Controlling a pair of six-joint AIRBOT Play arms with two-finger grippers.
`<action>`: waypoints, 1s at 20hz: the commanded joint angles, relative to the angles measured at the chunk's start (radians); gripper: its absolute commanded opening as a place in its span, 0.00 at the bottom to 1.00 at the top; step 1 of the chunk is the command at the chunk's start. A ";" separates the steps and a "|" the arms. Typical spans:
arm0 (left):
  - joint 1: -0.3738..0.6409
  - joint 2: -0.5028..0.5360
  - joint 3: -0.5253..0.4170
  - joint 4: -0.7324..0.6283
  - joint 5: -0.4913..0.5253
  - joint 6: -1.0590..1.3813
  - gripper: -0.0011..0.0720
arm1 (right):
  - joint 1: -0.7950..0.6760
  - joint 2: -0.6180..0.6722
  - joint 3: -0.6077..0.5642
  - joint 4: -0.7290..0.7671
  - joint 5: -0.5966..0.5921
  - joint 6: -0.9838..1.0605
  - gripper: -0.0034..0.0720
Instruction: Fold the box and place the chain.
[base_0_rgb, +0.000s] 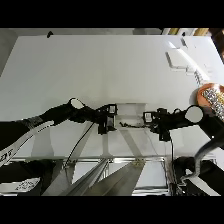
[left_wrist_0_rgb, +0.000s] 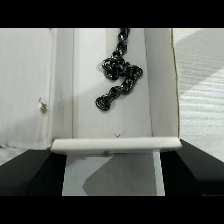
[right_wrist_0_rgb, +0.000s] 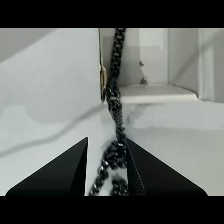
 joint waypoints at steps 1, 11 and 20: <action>0.000 0.000 0.001 0.000 0.000 0.000 0.41 | -0.002 -0.086 -0.014 0.058 -0.054 -0.042 0.40; 0.000 0.000 0.001 0.000 0.000 0.000 0.41 | -0.002 0.013 0.037 -0.124 -0.009 0.134 0.07; 0.000 0.000 0.001 0.000 0.000 0.000 0.41 | 0.124 0.106 0.396 -0.025 0.168 0.222 0.07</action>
